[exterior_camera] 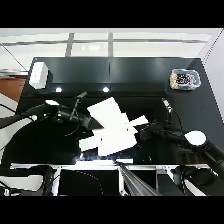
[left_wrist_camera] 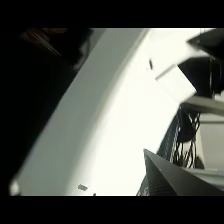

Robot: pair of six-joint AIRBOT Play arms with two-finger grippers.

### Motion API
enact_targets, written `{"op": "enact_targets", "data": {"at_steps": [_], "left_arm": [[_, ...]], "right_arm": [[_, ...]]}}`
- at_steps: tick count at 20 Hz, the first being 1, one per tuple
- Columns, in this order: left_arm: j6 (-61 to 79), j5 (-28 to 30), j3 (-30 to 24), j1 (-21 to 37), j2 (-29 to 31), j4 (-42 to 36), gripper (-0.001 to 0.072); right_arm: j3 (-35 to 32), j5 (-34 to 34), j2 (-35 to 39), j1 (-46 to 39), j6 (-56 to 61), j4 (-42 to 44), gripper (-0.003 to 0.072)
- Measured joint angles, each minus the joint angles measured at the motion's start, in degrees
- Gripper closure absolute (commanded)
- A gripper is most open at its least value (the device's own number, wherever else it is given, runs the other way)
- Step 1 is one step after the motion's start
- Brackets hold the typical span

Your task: Fold the box and place the chain.

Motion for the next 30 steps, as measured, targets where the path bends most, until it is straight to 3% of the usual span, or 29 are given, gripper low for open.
{"op": "enact_targets", "data": {"at_steps": [2,3,5,7,8,9,10,11,12,16,21,23,26,30], "left_arm": [[1.33,-0.35,1.7,-1.84,-0.59,2.51,0.0239],[1.73,-0.63,2.4,-2.4,-0.79,3.76,0.0242],[2.29,-1.01,3.41,-3.04,-1.03,6.08,0.0366],[2.64,-1.16,3.91,-3.23,-1.16,7.41,0.0388],[2.78,-1.29,4.07,-3.28,-1.18,7.72,0.0556],[3.04,-1.31,4.17,-3.3,-1.2,8.11,0.0665],[3.61,-1.51,4.26,-3.32,-1.22,8.37,0.0676],[3.91,-1.73,4.31,-3.37,-1.2,8.44,0.0676],[3.96,-1.29,4.35,-3.41,-1.29,8.85,0.0677],[4.59,-1.44,4.66,-3.41,-1.2,9.46,0.0682],[4.57,-0.85,6.8,-7.48,3.37,14.21,0.0683],[5.62,3.26,7.04,-11.8,8.02,17.92,0.0677],[8.63,16.41,5.75,-17.97,13.53,22.47,0.0675],[14.69,23.71,4.98,-21.44,13.7,24.81,0.0677]], "right_arm": [[0.0,0.42,0.0,0.0,0.26,-0.02,0.0649],[0.0,0.44,0.0,0.0,0.37,-0.04,0.0649],[0.0,0.61,0.0,0.0,0.5,-0.04,0.0649],[0.02,0.68,0.0,0.0,0.57,-0.07,0.0649],[0.0,0.79,0.0,0.0,0.7,-0.07,0.0649],[0.0,0.79,0.0,0.0,0.7,-0.07,0.0645],[0.0,0.74,0.0,0.0,0.76,-0.09,0.0481],[0.0,0.76,0.0,0.0,0.98,-0.07,0.0038],[0.0,0.81,0.0,-0.02,1.42,-0.09,-0.0019],[3.45,2.45,0.17,-4.44,2.67,-6.88,-0.0019],[16.7,9.03,0.28,-15.69,0.76,-24.5,-0.0018],[19.96,11.82,0.22,-18.03,-2.91,-29.79,-0.0017],[21.24,17.57,-0.39,-18.82,-9.4,-34.01,-0.0017],[18.08,21.99,-0.92,-15.15,-16.57,-33.2,-0.0017]]}}
